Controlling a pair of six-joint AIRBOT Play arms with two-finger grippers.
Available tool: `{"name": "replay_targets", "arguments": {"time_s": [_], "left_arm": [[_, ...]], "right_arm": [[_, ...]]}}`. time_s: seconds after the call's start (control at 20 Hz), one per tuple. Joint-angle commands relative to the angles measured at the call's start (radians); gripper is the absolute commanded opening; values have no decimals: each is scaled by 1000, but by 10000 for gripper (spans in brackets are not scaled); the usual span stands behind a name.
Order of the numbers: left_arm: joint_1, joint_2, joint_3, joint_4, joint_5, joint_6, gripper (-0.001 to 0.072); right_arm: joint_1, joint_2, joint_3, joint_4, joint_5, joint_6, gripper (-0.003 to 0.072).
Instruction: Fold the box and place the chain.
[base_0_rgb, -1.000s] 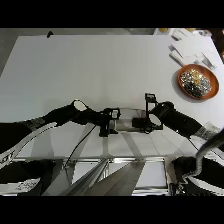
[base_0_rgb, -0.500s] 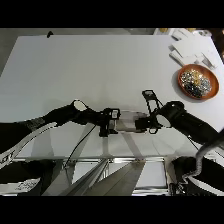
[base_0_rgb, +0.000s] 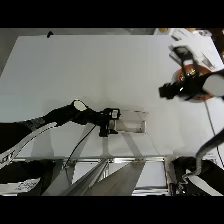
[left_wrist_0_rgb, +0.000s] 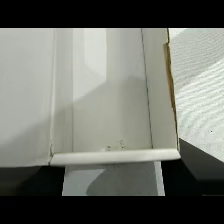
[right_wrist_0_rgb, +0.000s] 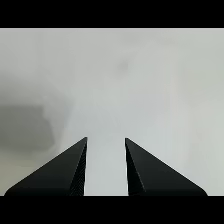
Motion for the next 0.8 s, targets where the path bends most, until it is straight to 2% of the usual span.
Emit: {"name": "replay_targets", "arguments": {"time_s": [0.0,0.15,0.25,0.55,0.6,0.65,0.75], "left_arm": [[0,1,0,0,0,0,271],[0,1,0,0,0,0,271],[0,1,0,0,0,0,271],[0,1,0,0,0,0,271],[0,1,0,0,0,0,271],[0,1,0,0,0,0,271],[0,1,0,0,0,0,271]], "right_arm": [[-302,-143,171,-6,-34,-166,234],[-471,-288,196,-6,-86,-244,234],[-531,-373,196,-6,-119,-343,234],[-576,-569,196,-7,-159,-600,233],[-576,-591,196,-8,-168,-638,212],[-576,-610,196,-8,-183,-656,153],[-576,-629,196,-7,-216,-667,154]]}}
